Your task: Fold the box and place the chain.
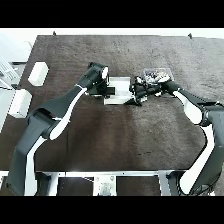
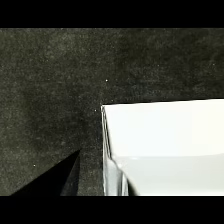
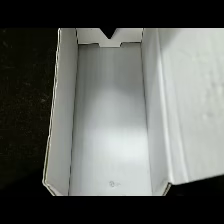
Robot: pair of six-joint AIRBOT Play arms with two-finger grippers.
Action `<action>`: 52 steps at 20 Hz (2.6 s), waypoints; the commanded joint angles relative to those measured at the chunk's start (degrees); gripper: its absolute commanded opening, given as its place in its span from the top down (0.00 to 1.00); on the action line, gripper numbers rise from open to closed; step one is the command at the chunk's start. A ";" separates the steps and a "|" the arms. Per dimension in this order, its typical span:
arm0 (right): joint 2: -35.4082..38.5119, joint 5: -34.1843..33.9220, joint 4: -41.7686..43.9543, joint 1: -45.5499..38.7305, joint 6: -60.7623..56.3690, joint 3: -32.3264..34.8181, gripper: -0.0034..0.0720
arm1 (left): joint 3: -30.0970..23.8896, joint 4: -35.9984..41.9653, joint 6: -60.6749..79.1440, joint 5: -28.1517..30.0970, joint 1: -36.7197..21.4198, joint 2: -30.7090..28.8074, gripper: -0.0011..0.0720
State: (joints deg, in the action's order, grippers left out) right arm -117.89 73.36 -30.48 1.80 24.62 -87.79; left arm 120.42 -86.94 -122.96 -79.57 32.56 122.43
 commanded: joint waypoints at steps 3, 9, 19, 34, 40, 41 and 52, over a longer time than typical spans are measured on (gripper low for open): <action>0.00 0.02 0.00 0.02 0.00 0.02 0.18 | 0.09 -1.42 1.51 0.07 0.22 -0.07 0.90; 0.00 0.00 0.00 0.02 -0.02 0.02 0.18 | 0.09 -2.62 1.73 0.72 1.22 -0.04 0.95; 0.00 0.00 0.00 0.02 0.00 0.02 0.18 | 0.09 -2.38 1.92 -4.24 1.03 -2.49 0.26; 0.00 0.02 0.00 0.00 0.00 0.02 0.18 | -8.66 16.00 70.40 -0.13 -13.16 -17.84 0.23; 0.00 0.07 0.00 0.00 0.00 0.02 0.18 | -28.55 56.65 127.82 12.85 -23.71 -14.29 0.00; 0.00 0.09 0.00 0.00 0.00 0.02 0.18 | -29.64 60.35 129.74 12.72 -24.81 -13.51 0.00; 0.00 0.15 0.00 -0.02 0.00 0.02 0.18 | -29.92 56.83 146.09 15.21 -24.24 -9.18 0.00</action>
State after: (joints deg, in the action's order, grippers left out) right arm -117.91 73.45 -30.48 1.76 24.62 -87.79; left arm 90.67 -31.07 17.74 -65.12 8.45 112.73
